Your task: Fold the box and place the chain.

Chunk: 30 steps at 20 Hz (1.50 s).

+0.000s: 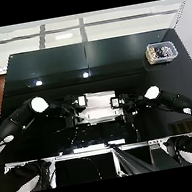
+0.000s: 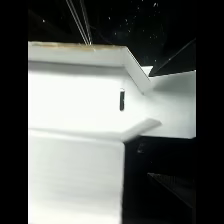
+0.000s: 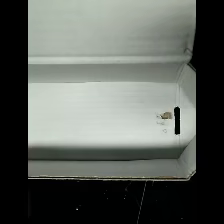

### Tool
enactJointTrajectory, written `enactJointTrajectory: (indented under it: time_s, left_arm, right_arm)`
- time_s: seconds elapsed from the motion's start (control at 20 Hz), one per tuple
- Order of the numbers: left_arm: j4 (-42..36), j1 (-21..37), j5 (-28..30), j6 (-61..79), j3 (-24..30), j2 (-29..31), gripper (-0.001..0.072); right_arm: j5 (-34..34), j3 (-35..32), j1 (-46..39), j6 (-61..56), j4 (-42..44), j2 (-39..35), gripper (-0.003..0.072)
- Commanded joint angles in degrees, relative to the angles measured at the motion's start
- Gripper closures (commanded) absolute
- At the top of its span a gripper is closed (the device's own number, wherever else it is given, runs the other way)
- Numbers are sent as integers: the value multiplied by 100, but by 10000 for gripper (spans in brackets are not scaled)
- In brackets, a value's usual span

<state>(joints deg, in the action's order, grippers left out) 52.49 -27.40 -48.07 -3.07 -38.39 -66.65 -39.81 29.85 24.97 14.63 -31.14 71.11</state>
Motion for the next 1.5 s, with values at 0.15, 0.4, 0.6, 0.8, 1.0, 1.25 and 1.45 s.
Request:
enactJointTrajectory:
  time_s: [0.15, 0.4, 0.6, 0.8, 1.0, 1.25, 1.45]
  left_arm:
    - [-55, -170, -22, 107, 2, -63, 208]
    - [-50, -173, -46, -168, 2, -72, 210]
    - [-61, -170, -308, -186, 2, -72, 399]
    - [-507, -184, -125, -149, 9, -87, 551]
    - [-1115, -404, 247, -129, 9, -407, 548]
    - [-1309, -511, 280, -131, 9, -538, 545]
    - [-1224, -509, 251, -138, 9, -538, 580]
  right_arm:
    - [-2, 0, 4, 0, -2, 2, 562]
    - [-2, 0, 4, 0, 0, 2, 562]
    - [0, 0, 2, 0, 0, 2, 562]
    - [0, 0, 2, 0, -2, 2, 562]
    - [0, 0, 4, -2, 0, 2, 562]
    - [0, 0, 4, -2, 0, 2, 562]
    - [0, 0, 2, -2, 0, 2, 562]
